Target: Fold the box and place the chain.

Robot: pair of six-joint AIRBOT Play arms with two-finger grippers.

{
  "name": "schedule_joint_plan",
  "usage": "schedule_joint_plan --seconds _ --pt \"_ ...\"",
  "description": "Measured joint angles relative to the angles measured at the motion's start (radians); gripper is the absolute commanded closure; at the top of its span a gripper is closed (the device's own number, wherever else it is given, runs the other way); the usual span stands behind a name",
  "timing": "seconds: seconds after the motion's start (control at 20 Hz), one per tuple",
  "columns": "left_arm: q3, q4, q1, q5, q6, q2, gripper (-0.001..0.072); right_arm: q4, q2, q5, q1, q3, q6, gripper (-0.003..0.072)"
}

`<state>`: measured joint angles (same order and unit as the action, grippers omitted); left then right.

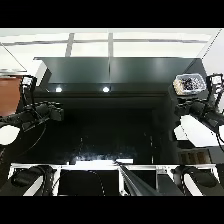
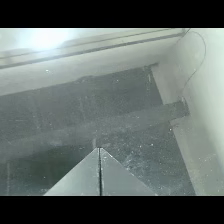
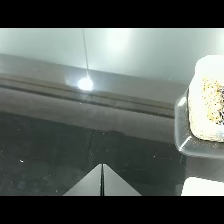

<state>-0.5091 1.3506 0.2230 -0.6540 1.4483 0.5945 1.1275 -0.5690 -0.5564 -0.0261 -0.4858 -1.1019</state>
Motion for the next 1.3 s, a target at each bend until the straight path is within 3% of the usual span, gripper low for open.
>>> schedule_joint_plan --seconds 0.85,1.05,1.25,1.3 --pt "0.001 -0.011 0.000 0.004 0.000 0.001 0.0678 0.000 0.000 0.000 0.000 0.000 0.000 0.0668" --pt "0.002 -0.055 0.000 0.085 0.000 0.013 0.0678 -0.061 0.000 0.008 0.001 0.000 -0.002 0.0668" --pt "0.002 -0.090 0.000 0.209 0.000 0.043 0.0675 -0.179 -0.001 0.185 0.001 0.000 -0.002 0.0668" --pt "0.002 -0.096 0.000 0.235 0.000 0.056 0.0583 -0.193 -0.001 0.251 0.001 0.000 -0.002 0.0649"
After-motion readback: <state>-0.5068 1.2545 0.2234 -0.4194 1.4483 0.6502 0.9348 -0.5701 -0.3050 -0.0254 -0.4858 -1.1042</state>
